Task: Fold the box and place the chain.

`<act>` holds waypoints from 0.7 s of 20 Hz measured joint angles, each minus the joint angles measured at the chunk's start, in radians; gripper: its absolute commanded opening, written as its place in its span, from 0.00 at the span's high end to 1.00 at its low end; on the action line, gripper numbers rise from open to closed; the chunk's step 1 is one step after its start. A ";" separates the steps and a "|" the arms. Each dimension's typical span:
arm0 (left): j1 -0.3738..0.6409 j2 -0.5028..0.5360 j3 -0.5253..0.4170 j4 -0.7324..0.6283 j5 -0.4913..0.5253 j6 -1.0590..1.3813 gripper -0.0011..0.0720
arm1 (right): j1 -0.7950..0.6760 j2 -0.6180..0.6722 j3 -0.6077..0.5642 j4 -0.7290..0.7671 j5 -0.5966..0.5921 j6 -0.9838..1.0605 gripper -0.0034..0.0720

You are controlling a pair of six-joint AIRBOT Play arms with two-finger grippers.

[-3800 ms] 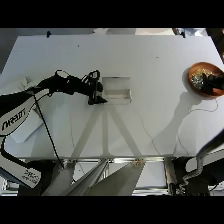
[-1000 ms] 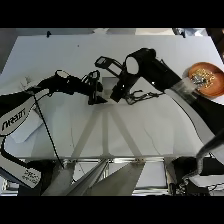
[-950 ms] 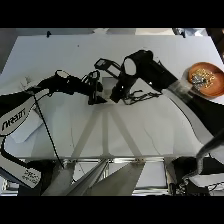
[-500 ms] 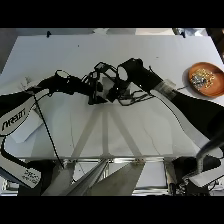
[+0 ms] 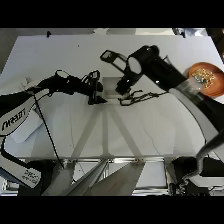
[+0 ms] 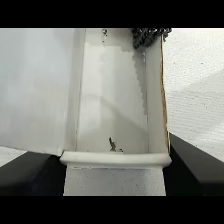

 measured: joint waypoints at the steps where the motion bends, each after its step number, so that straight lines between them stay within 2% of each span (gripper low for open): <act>1: 0.000 0.000 0.000 0.000 0.000 0.000 0.46 | -0.023 0.017 0.000 -0.010 0.017 -0.003 0.53; 2: 0.000 0.000 0.000 0.000 0.000 0.000 0.46 | -0.052 0.030 -0.002 -0.023 0.034 -0.006 0.52; 4: 0.000 0.000 0.000 0.000 0.000 0.000 0.46 | -0.124 0.044 -0.010 -0.035 0.076 -0.008 0.37; 5: 0.000 0.000 0.000 0.000 0.000 0.000 0.46 | -0.157 0.045 -0.014 -0.038 0.092 -0.009 0.36; 6: 0.000 0.000 0.000 0.000 0.000 0.000 0.46 | -0.190 0.043 -0.017 -0.034 0.108 -0.009 0.28; 7: 0.000 0.000 0.000 0.000 0.000 0.000 0.46 | -0.221 0.034 -0.020 -0.034 0.122 -0.010 0.24; 11: 0.000 0.000 0.000 0.000 0.000 0.000 0.46 | -0.298 -0.036 -0.026 0.010 0.151 -0.069 0.16; 14: 0.000 0.000 0.000 0.000 0.000 -0.001 0.46 | -0.319 -0.105 -0.027 0.056 0.148 -0.175 0.16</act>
